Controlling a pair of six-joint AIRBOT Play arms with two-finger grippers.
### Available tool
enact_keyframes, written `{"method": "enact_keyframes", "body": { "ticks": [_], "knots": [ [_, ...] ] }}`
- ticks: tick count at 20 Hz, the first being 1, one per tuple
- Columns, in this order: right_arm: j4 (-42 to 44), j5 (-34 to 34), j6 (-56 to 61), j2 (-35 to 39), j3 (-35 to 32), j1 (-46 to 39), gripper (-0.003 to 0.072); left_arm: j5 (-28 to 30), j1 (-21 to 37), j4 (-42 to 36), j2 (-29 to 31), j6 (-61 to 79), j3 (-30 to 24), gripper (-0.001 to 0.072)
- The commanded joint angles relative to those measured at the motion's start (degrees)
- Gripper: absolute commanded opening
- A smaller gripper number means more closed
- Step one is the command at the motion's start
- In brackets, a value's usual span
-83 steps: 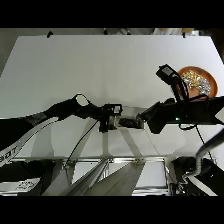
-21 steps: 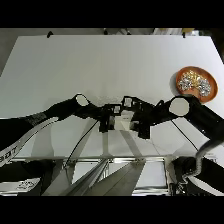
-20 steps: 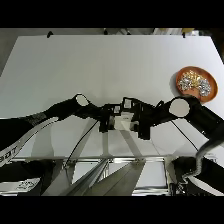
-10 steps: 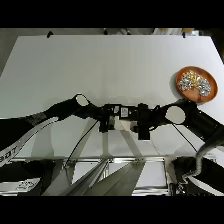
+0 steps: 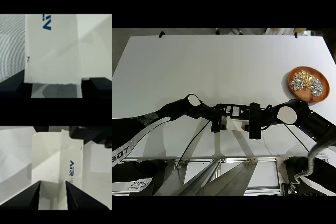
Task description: Fold the box and place the chain.
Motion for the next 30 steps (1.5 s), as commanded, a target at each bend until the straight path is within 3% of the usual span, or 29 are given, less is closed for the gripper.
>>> {"method": "enact_keyframes", "body": {
  "ticks": [1,4,8,13,16,20,25,30],
  "knots": [
    [-0.37,-0.70,0.39,-0.04,-0.04,0.04,0.0267,0.02,0.00,0.02,0.00,0.00,0.00,0.0256],
    [-0.42,-1.38,0.39,-0.04,-0.04,0.04,0.0214,0.02,0.00,0.02,0.00,0.00,0.00,0.0256],
    [-0.39,-1.40,0.39,-0.04,-0.04,0.04,0.0214,0.02,0.00,0.02,0.00,0.00,0.00,0.0256],
    [3.58,-1.09,-0.07,-0.17,-0.07,0.07,0.0231,0.02,0.00,0.02,0.00,0.00,-0.02,0.0256],
    [2.99,-1.09,-0.07,-1.97,-0.07,0.04,0.0275,0.00,0.00,0.02,0.00,0.00,0.00,0.0256],
    [1.68,-1.70,-0.04,-4.00,-0.04,0.04,0.0278,0.02,0.00,0.02,0.00,0.00,0.00,0.0256],
    [-2.60,-1.97,0.92,-4.00,-0.04,0.04,0.0162,0.02,0.00,0.02,0.00,0.00,-0.02,0.0256],
    [-2.58,-1.97,1.88,-3.98,-0.04,0.04,0.0155,0.00,0.00,0.02,0.00,0.00,0.00,0.0256]
  ]
}}
